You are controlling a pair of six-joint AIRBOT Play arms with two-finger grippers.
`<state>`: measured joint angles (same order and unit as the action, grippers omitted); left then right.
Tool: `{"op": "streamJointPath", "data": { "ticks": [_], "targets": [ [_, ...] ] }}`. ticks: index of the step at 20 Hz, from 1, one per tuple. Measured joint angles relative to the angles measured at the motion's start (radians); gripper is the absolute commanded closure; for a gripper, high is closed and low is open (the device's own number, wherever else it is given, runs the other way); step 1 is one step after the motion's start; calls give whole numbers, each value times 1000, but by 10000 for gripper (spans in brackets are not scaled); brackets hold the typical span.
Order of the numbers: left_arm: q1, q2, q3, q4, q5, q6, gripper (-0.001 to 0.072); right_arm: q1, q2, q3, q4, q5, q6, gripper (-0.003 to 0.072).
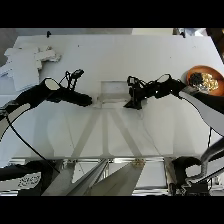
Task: Fold the box and place the chain.
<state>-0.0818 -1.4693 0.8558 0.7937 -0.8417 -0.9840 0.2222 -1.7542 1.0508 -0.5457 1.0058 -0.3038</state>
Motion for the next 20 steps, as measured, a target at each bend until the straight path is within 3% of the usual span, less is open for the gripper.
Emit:
{"op": "streamJointPath", "data": {
  "ticks": [1,5,7,20],
  "targets": [
    [0,0,0,-23,0,16,550,0,0,0,0,0,0,311],
    [0,0,0,-127,-19,91,531,0,0,0,0,0,0,311],
    [1,0,0,-166,-24,110,424,0,0,0,0,0,0,311],
    [26,0,0,-257,-56,183,411,0,0,0,0,0,0,311]
  ]
}}
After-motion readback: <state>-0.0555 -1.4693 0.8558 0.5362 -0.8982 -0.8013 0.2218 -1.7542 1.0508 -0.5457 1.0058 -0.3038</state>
